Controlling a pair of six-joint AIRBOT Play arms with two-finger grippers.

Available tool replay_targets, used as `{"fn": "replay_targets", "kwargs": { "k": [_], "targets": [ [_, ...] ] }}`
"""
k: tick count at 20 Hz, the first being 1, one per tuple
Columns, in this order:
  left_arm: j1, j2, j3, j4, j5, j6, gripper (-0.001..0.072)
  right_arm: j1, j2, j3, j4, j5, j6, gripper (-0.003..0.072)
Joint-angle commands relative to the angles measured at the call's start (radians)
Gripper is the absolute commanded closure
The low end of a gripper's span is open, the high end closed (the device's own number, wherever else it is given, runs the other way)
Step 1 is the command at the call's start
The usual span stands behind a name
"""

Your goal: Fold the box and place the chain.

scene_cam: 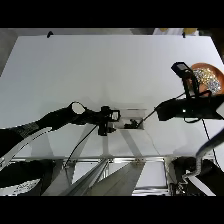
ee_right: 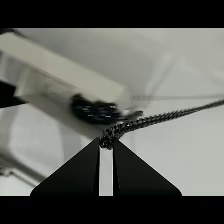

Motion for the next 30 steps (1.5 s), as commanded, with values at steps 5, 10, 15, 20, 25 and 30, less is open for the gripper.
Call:
{"fn": "replay_targets", "kwargs": {
  "k": [5,10,15,20,25,30],
  "targets": [
    [0.000,0.001,0.000,0.000,0.000,0.000,0.0503,0.107,0.067,0.001,0.190,-0.098,0.000,0.0671],
    [0.000,0.001,0.000,0.000,0.000,0.000,0.0503,0.180,0.008,-0.030,0.167,-0.201,0.000,0.0670],
    [0.000,0.001,0.000,0.000,0.000,0.000,0.0503,0.187,-0.137,-0.056,0.106,-0.217,-0.003,0.0565],
    [0.000,0.001,0.000,0.000,0.000,0.000,0.0503,0.138,-0.160,0.026,0.084,-0.219,-0.061,0.0458],
    [0.000,0.001,0.000,0.000,0.000,0.000,0.0503,-0.065,-0.190,0.100,-0.164,-0.208,-0.042,0.0670],
    [0.000,0.001,0.000,0.000,0.000,0.000,0.0503,-0.270,-0.391,0.051,-0.283,-0.179,0.011,0.0628]
  ]
}}
